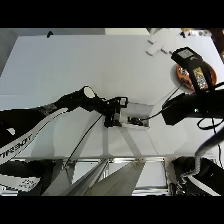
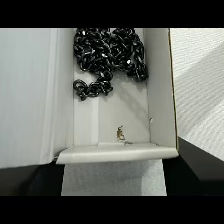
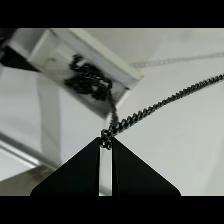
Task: Fold the box and place the chain.
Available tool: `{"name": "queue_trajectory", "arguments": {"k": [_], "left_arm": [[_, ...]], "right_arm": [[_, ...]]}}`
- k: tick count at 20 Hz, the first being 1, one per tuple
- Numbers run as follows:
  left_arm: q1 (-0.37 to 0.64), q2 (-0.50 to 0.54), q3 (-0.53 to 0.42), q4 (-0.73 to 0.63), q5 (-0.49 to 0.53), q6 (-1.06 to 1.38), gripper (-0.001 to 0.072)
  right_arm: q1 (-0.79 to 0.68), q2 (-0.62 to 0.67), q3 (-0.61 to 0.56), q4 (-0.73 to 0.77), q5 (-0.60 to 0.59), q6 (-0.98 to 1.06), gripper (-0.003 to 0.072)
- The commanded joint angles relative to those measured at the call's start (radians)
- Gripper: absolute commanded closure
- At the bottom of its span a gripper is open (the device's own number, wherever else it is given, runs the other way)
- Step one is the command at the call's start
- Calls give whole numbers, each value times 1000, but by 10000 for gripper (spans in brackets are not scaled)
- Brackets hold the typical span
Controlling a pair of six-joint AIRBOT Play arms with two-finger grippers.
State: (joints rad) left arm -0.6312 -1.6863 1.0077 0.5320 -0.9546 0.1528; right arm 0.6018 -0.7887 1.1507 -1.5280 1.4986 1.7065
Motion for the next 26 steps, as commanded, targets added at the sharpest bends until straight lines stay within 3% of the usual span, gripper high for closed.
{"name": "queue_trajectory", "arguments": {"k": [1, 11, 16, 18, 22, 24, 26], "left_arm": [[0, 0, 0, 0, 0, 0, 539], [0, 0, 0, 0, 0, 0, 539], [0, 0, 0, 0, 1, 0, 539], [0, 0, 0, 0, 0, 0, 539], [0, 0, 0, 0, 0, 0, 539], [0, 0, 0, 0, 0, 0, 539], [0, 0, 0, 0, 1, 0, 539]], "right_arm": [[126, 22, 0, 23, -65, 95, 666], [174, -165, -199, 26, -397, 123, 665], [174, -275, -210, 43, -404, 122, 660], [174, -277, -210, 42, -408, 121, 557], [173, -253, -208, 33, -419, 106, 540], [170, -216, -203, 16, -418, 55, 384], [125, -172, -175, 9, -418, 31, 348]]}}
